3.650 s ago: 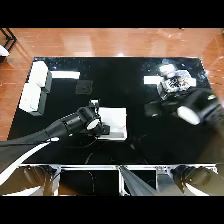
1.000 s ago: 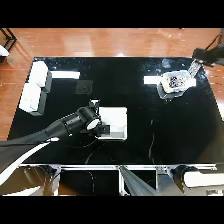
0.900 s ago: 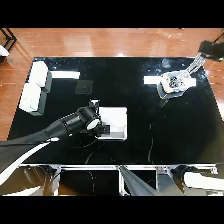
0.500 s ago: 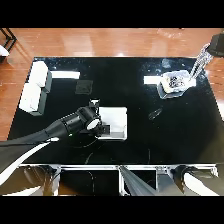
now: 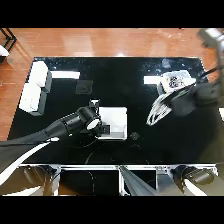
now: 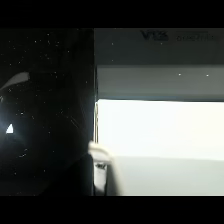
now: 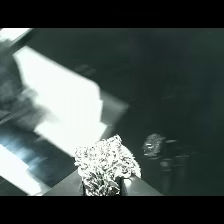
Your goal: Fold the box and place the chain.
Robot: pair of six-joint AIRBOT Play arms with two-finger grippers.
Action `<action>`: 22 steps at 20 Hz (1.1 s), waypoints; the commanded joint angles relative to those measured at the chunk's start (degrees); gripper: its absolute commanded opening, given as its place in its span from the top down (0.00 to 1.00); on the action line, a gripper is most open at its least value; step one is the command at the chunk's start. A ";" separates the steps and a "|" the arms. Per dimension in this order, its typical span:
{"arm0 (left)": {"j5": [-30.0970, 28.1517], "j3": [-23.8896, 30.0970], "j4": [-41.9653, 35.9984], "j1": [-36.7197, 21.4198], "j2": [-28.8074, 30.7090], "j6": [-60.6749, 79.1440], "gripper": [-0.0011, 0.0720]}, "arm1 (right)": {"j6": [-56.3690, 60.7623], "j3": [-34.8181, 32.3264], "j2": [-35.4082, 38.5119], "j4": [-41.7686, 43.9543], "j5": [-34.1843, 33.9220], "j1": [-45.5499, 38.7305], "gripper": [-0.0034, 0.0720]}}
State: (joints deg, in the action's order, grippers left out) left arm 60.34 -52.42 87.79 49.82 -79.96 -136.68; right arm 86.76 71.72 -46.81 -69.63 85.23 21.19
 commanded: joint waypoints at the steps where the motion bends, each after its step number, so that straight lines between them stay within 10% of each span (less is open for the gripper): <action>1: -0.07 0.02 0.02 0.04 0.00 0.02 0.96 | 2.25 -5.20 0.79 5.57 -5.70 8.02 0.93; 8: -0.04 0.02 0.00 0.07 0.00 0.02 0.96 | 2.91 -7.82 -9.16 7.17 -19.39 15.78 0.93; 22: -0.13 0.02 0.00 0.07 0.00 0.00 0.96 | 2.71 -8.37 -23.65 3.56 -19.85 20.13 0.91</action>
State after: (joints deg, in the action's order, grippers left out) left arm 60.27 -52.42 87.79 49.84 -79.94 -136.68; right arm 89.27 63.40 -69.63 -65.12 64.47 41.06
